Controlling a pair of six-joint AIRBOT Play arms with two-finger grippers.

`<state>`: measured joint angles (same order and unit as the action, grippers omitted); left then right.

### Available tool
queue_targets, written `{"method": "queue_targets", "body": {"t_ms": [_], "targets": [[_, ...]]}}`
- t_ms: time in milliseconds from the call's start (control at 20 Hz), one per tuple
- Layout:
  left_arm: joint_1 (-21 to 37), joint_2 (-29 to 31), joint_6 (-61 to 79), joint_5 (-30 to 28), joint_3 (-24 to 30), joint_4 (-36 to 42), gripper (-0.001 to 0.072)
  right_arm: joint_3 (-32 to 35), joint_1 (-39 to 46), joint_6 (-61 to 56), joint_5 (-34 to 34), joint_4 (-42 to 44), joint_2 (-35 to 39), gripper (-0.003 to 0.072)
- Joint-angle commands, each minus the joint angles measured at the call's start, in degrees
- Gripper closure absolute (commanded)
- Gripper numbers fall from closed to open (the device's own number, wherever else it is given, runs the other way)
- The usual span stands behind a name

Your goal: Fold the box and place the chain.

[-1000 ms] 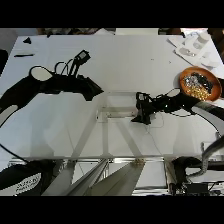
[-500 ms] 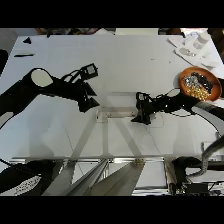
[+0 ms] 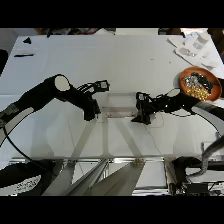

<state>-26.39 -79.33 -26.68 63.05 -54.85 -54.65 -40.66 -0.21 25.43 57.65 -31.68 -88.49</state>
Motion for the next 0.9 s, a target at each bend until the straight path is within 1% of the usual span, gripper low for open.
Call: {"method": "queue_targets", "body": {"t_ms": [0,50,250,300,400,600,750,800,850], "targets": [[-0.1,-3.0,-2.6,0.5,0.0,-0.6,0.0704,0.0,0.0,0.0,0.0,0.0,0.0,0.0258],[-0.1,-3.3,-4.3,0.3,0.0,-2.6,0.0704,0.0,0.0,0.0,0.0,0.0,0.0,0.0258],[-0.1,-3.3,-13.4,0.2,0.0,-16.0,0.0704,0.0,0.0,0.0,0.0,0.0,0.0,0.0258],[-0.1,-3.3,-14.1,1.0,0.0,-17.7,0.0704,0.0,0.0,0.0,0.0,0.0,0.0,0.0258],[-0.1,-3.4,-14.1,1.3,0.0,-18.2,0.0704,0.0,0.0,0.0,0.0,0.0,0.0,0.0258],[-0.2,-3.4,-14.1,-0.6,0.0,-18.0,0.0702,0.0,0.0,0.0,0.0,0.0,0.0,0.0258],[-0.2,-3.4,-13.7,-1.8,0.0,-15.0,0.069,0.0,0.0,0.0,0.0,0.0,0.0,0.0258],[-0.2,-3.4,-12.1,-2.0,0.0,-13.2,0.0612,0.0,0.0,0.0,0.0,0.0,0.0,0.0258],[-0.2,-3.4,-8.7,-2.0,0.0,-10.9,0.0438,0.0,0.0,0.0,0.0,0.0,0.0,0.0258]]}}
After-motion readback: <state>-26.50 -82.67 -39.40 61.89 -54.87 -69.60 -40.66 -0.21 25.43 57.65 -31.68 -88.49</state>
